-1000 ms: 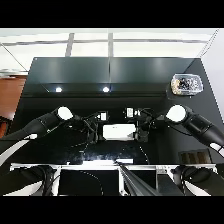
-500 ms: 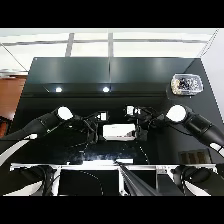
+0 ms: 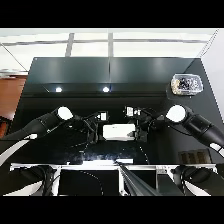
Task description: Fold the box and place the chain.
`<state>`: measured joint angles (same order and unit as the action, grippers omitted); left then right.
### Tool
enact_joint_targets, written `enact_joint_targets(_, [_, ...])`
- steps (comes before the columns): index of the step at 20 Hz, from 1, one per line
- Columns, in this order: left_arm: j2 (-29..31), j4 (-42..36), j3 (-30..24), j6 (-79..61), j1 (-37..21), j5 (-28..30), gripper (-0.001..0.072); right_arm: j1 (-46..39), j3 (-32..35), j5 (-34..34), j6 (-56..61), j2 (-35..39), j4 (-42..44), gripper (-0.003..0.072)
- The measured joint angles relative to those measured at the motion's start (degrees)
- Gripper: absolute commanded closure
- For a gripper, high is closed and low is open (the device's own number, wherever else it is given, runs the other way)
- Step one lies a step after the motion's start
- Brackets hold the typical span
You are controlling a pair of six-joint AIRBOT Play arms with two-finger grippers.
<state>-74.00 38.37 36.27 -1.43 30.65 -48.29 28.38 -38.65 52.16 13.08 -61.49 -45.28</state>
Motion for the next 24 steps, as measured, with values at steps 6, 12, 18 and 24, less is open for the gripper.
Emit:
enact_joint_targets(6, [0.0, 0.0, 0.0, 0.0, 0.0, 0.0, 0.0342, 0.2, 0.0, -0.7, 0.3, 0.0, 0.0, 0.0162])
enact_joint_targets(12, [0.0, 0.0, 0.0, 0.0, 0.0, 0.0, 0.0343, 0.3, 0.0, -2.0, 2.3, 0.0, 0.1, 0.0162])
enact_joint_targets(18, [0.0, 0.0, 0.0, 0.0, 0.0, 0.0, 0.0343, 0.3, 0.1, -2.2, 3.7, -0.2, 0.0, 0.0162])
enact_joint_targets(24, [0.0, 0.0, 0.0, 0.0, 0.0, 0.0, 0.0342, 0.3, 0.2, -1.3, 4.0, -0.2, 0.0, 0.0162])
